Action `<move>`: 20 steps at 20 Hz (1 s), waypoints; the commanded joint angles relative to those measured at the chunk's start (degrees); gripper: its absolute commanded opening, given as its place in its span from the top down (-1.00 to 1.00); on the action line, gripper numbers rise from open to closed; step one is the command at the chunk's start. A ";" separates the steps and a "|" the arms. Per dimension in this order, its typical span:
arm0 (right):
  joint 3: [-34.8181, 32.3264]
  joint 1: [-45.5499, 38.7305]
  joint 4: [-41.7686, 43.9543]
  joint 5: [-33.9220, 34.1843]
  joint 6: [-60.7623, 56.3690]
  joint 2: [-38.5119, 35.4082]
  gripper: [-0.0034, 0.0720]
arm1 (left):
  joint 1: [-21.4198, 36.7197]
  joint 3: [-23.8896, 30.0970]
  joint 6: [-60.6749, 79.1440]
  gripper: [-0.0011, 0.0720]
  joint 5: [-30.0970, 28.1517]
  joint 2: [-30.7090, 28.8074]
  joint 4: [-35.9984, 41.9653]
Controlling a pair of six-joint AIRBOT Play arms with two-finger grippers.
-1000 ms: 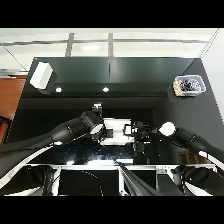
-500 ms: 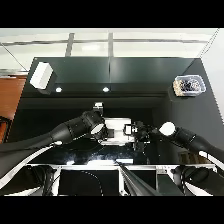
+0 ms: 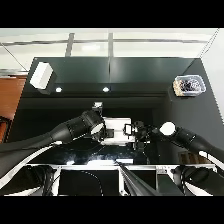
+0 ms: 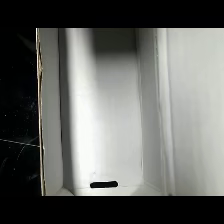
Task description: Fold the box and place the chain.
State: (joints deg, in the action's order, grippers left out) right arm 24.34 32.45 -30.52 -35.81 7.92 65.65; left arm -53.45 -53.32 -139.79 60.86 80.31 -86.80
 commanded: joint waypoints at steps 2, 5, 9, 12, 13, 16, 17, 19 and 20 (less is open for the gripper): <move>0.02 0.04 -0.96 0.04 0.00 -0.04 -0.27 | 0.00 -0.07 0.74 0.90 0.42 -0.02 -0.79; 0.31 0.04 -1.36 -0.28 -5.57 -0.44 -0.92 | 0.02 -0.07 1.64 0.90 1.46 -0.02 -1.25; 0.72 -0.22 -7.19 -3.06 -8.11 -5.57 -0.92 | 0.02 -0.07 1.62 0.90 1.38 -0.04 -1.20; 0.70 -1.55 -11.30 -8.00 -9.51 -9.57 -0.92 | 0.00 -0.07 1.62 0.90 1.25 -0.04 -1.11; 0.68 -1.64 -12.26 -8.94 -9.46 -9.70 -0.92 | 0.00 -0.07 1.62 0.90 1.22 -0.04 -1.01; 0.39 -1.62 -15.45 -9.01 -9.40 -9.66 -0.92 | 0.00 -0.07 1.64 0.90 1.22 -0.04 -0.98; 0.39 -1.62 -15.54 -8.98 -9.09 -9.66 -0.91 | 0.00 -0.07 1.64 0.90 1.22 -0.04 -0.98; 0.39 -1.62 -15.39 -8.83 -8.79 -9.66 -0.81 | 0.00 -0.07 1.62 0.90 1.14 -0.04 -0.98; 0.39 -1.62 -15.08 -8.74 -8.81 -9.60 -0.47 | 0.00 -0.07 1.62 0.90 1.09 -0.04 -0.98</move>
State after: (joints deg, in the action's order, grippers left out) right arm 24.75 30.87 -44.66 -44.34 -0.97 56.25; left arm -53.45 -53.34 -138.17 62.13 80.31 -87.83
